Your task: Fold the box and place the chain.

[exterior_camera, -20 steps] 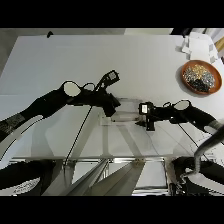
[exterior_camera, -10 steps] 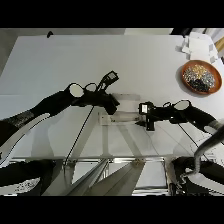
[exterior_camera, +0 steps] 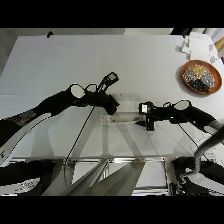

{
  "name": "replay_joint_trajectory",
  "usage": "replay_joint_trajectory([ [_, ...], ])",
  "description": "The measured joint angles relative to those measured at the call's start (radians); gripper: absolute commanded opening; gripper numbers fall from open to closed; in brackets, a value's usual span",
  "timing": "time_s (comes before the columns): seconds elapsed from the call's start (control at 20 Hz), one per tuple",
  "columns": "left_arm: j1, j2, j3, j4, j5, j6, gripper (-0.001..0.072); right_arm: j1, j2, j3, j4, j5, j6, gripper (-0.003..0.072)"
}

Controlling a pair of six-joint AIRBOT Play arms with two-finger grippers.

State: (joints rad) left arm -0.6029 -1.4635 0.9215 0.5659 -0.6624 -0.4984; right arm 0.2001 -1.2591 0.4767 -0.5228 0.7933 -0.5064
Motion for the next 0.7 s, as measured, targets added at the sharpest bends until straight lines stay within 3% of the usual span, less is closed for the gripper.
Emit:
replay_joint_trajectory([
  [0.25, 0.018, 0.103, 0.0, 0.147, -0.049, 0.0, 0.0004, 0.0, 0.0, 0.0, -0.002, -0.001, 0.0, 0.0401],
  [0.45, 0.039, 0.185, 0.0, 0.335, -0.203, 0.0, 0.0004, 0.0, 0.0, 0.0, -0.002, 0.0, 0.0, 0.0401],
  [0.7, 0.051, 0.188, 0.0, 0.474, -0.371, 0.0, 0.0009, 0.0, 0.0, 0.0, -0.001, 0.0, 0.0, 0.0401],
])
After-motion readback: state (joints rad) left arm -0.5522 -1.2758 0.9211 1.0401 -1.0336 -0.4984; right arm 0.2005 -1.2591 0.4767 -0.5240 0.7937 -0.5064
